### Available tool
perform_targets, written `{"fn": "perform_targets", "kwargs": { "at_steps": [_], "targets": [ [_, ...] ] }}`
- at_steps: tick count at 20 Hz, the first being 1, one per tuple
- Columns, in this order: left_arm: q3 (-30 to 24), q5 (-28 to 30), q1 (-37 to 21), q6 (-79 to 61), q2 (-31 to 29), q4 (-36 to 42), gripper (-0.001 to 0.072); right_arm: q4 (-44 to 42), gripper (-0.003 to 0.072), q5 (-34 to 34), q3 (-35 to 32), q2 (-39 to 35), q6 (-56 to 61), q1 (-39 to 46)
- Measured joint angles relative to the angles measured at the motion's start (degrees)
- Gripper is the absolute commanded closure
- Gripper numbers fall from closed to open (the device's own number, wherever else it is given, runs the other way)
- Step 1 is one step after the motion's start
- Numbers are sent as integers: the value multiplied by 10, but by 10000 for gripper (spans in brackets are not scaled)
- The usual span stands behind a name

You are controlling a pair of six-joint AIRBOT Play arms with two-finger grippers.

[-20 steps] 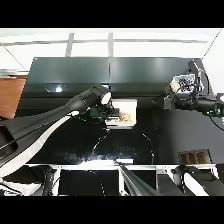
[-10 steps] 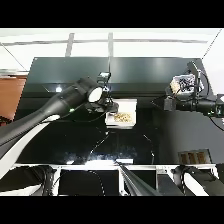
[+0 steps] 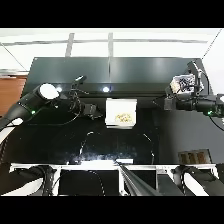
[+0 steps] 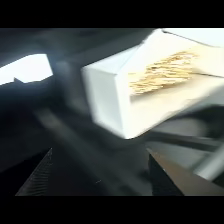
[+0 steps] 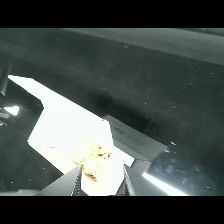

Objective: Fold the box and place the chain.

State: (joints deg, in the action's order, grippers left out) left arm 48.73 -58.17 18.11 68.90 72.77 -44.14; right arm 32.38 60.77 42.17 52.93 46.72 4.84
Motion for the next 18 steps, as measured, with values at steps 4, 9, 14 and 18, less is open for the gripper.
{"fn": "perform_targets", "kwargs": {
  "at_steps": [4, 9, 14, 18],
  "targets": [
    [-40, -39, -56, -293, 48, 148, -11, 11, 372, -5, 0, 0, 0, 0],
    [-31, -49, -49, -612, 71, 156, -11, 17, 372, -6, 0, 0, 0, 0],
    [-11, 7, -14, -770, 91, 76, -11, 18, 372, -7, 0, 0, 7, 0],
    [-4, 24, -2, -818, 116, 105, -11, 18, 372, -9, 0, 0, 9, 0]
  ]
}}
